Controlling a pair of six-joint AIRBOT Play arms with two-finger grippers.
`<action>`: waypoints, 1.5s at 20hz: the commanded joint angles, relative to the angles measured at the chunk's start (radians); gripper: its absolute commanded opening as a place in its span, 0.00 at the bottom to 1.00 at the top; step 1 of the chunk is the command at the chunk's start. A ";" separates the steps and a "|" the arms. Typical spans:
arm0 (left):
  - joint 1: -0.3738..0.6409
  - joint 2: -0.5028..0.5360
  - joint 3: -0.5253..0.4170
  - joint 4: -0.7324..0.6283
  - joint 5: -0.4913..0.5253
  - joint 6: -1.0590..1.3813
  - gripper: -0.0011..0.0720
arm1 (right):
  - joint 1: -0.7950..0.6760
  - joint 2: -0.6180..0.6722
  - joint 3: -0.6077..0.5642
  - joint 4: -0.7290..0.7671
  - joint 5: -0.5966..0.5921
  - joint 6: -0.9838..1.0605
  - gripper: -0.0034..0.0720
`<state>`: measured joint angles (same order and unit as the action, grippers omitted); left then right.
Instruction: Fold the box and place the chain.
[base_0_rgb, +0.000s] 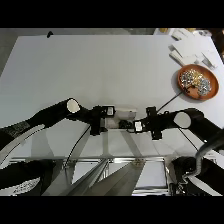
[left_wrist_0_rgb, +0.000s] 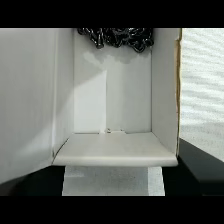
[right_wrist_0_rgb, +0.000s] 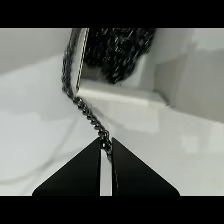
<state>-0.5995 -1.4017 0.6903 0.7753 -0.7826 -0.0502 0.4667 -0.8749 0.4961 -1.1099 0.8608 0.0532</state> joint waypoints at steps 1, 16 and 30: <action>0.000 0.001 0.000 0.000 0.000 0.000 0.20 | 0.001 0.185 0.000 0.183 0.076 0.021 0.07; 0.000 0.001 0.000 0.000 0.000 0.000 0.20 | 0.002 0.279 0.000 0.648 -0.156 0.240 0.07; 0.000 0.001 0.000 0.000 0.000 0.000 0.20 | 0.021 0.060 0.123 0.415 -0.217 0.375 0.34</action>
<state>-0.5995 -1.4017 0.6903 0.7753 -0.7826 -0.0498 0.5106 -0.8104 0.5537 -0.6144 0.6289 0.3996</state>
